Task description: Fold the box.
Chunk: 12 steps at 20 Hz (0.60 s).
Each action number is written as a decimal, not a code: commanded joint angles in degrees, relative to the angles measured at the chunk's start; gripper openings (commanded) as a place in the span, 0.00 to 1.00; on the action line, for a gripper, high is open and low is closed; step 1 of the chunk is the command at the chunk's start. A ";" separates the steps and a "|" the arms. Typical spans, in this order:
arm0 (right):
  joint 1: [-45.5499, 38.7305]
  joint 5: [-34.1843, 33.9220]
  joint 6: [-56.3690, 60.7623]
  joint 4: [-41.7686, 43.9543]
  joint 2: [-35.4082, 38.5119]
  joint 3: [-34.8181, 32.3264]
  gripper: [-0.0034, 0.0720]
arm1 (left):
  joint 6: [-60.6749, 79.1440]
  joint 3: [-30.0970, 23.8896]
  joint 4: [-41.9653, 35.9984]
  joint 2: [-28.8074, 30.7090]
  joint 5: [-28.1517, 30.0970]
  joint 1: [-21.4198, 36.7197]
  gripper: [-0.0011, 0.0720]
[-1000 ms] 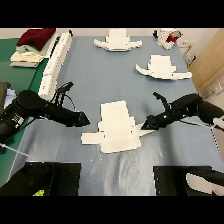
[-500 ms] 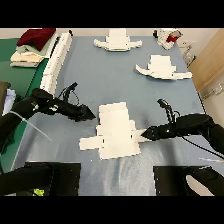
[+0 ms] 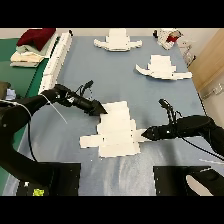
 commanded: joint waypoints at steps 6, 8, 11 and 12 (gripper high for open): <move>0.00 0.04 0.85 -0.66 0.07 -0.04 0.05 | 3.41 6.71 7.52 -3.72 -13.53 -3.41 0.50; 0.00 0.04 0.85 -0.68 0.07 -0.04 0.05 | 3.78 6.88 8.31 -3.74 -14.12 -3.43 0.36; 0.00 0.04 0.92 -0.66 0.07 -0.04 0.05 | 5.55 6.88 7.96 -3.74 -13.40 -3.45 0.15; 0.00 0.02 0.98 -0.66 0.07 -0.04 0.05 | 5.60 6.91 7.58 -3.74 -12.90 -3.45 0.15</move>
